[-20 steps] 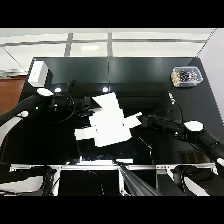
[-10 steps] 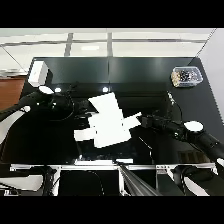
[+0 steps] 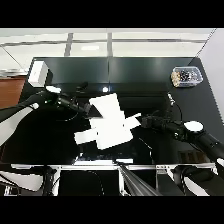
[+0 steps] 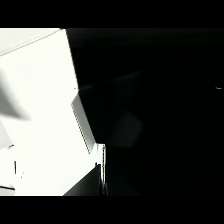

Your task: Fold the box and place the chain.

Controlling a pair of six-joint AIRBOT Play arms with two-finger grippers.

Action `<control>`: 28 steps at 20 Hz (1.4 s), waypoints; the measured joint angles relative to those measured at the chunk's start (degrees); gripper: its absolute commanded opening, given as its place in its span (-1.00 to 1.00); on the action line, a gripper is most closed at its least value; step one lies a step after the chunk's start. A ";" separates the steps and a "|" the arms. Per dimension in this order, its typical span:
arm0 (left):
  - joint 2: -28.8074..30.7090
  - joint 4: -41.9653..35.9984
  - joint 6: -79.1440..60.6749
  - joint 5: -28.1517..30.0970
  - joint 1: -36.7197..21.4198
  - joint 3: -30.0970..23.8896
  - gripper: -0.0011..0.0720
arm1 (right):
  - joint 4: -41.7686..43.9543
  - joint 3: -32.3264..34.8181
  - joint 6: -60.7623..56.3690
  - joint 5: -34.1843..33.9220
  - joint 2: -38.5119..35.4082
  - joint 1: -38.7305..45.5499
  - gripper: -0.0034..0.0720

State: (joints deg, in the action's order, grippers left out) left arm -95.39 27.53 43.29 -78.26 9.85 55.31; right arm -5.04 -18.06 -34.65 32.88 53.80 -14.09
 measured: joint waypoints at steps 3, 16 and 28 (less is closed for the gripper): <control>-0.61 4.85 -1.70 -2.12 1.22 2.51 -0.30 | -0.22 0.00 0.00 0.22 0.00 -0.02 -0.86; -3.23 12.59 -1.99 -11.26 4.07 9.14 -0.91 | -7.91 -2.32 -0.37 1.18 -0.68 3.10 0.69; 21.44 19.02 -26.05 16.85 15.52 -1.66 -0.89 | -50.82 -16.11 0.02 22.03 -9.64 13.53 0.69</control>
